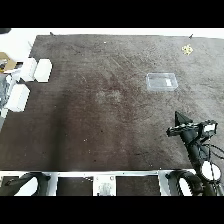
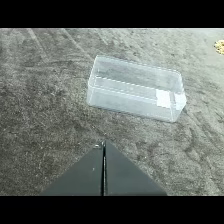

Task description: Fold the box and place the chain.

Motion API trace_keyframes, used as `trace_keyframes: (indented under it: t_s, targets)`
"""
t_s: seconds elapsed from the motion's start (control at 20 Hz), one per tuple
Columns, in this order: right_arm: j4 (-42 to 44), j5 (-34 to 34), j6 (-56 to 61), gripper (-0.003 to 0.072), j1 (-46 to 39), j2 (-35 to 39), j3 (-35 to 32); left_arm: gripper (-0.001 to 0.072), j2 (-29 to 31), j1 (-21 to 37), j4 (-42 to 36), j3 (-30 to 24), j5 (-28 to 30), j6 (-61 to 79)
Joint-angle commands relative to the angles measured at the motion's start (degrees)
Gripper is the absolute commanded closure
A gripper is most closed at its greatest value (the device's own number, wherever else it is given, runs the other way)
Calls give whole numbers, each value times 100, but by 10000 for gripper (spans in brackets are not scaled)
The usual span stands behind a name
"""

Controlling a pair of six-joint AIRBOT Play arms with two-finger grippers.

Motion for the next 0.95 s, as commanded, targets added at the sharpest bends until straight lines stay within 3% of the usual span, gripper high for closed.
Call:
trace_keyframes:
  t_s: [0.0,0.3,0.5,0.7,0.9]
  targets:
    - [0,-4,2,684,2,0,-2,707,1523,-240,11,-1604,804,575]
    - [2,-4,2,684,2,0,-2,707,4107,-402,11,-4317,1252,564]
    - [0,-2,2,684,2,0,-2,707,5534,-402,11,-5560,1596,422]
    - [2,-4,2,684,2,0,-2,702,5676,-402,11,-6133,1727,424]
    - [0,-2,2,684,2,0,-2,701,5676,-402,11,-6293,1895,424]
